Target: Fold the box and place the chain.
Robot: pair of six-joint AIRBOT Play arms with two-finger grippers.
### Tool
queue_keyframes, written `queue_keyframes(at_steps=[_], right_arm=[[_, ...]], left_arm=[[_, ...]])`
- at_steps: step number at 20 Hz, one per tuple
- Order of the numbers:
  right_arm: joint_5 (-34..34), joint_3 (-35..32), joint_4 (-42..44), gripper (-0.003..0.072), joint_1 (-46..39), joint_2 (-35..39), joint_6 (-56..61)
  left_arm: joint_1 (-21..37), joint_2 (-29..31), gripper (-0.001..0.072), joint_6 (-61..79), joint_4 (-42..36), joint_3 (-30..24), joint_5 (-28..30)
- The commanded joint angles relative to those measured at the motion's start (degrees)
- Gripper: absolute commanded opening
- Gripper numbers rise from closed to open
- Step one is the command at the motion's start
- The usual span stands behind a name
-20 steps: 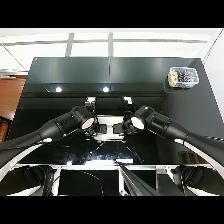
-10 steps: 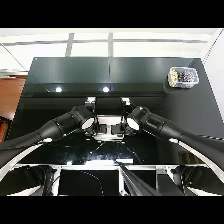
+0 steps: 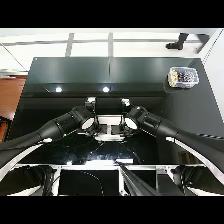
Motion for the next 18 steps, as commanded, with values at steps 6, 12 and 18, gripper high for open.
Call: queue_keyframes(at_steps=[6, 12, 18], right_arm=[[-0.76, 0.33, 0.02, 0.0048, 0.07, -0.17, 2.32], [0.13, 0.81, 0.02, 0.0220, 0.07, -0.15, 2.25], [2.45, 2.71, 0.26, 0.0318, 0.07, -0.15, 0.13]], left_arm=[[0.07, 0.02, 0.0028, 0.22, 0.24, 0.02, 0.17], [0.07, 0.02, 0.0028, 0.22, 0.22, 0.02, 0.15], [0.07, 0.02, 0.0029, 0.22, 0.22, 0.02, 0.17]])
